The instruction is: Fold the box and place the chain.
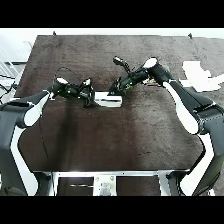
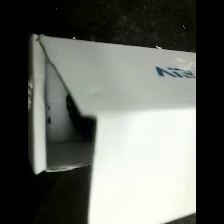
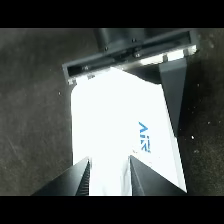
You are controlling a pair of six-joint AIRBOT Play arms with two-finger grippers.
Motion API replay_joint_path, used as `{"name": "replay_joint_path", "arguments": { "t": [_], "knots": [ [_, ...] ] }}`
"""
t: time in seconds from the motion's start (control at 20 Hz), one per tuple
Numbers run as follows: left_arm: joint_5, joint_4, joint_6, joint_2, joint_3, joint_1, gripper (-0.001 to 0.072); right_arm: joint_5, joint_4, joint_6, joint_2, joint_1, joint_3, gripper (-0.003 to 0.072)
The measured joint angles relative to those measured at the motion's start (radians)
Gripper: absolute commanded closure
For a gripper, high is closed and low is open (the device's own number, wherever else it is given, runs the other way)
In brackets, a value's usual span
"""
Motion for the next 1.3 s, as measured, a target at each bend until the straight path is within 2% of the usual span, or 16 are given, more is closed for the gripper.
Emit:
{"name": "replay_joint_path", "arguments": {
  "t": [0.5, 0.6, 1.3],
  "knots": [
    [0.000, 0.000, 0.000, 0.000, 0.000, 0.000, 0.0182, -0.060, -0.070, -0.018, 0.000, 0.011, 0.000, 0.0365],
    [0.000, 0.000, 0.000, 0.000, 0.000, 0.000, 0.0182, -0.066, -0.072, -0.021, 0.000, 0.013, 0.000, 0.0389],
    [0.000, 0.000, 0.000, 0.000, 0.000, 0.000, 0.0182, -0.087, -0.081, -0.048, 0.025, 0.020, 0.000, 0.0415]
  ]
}}
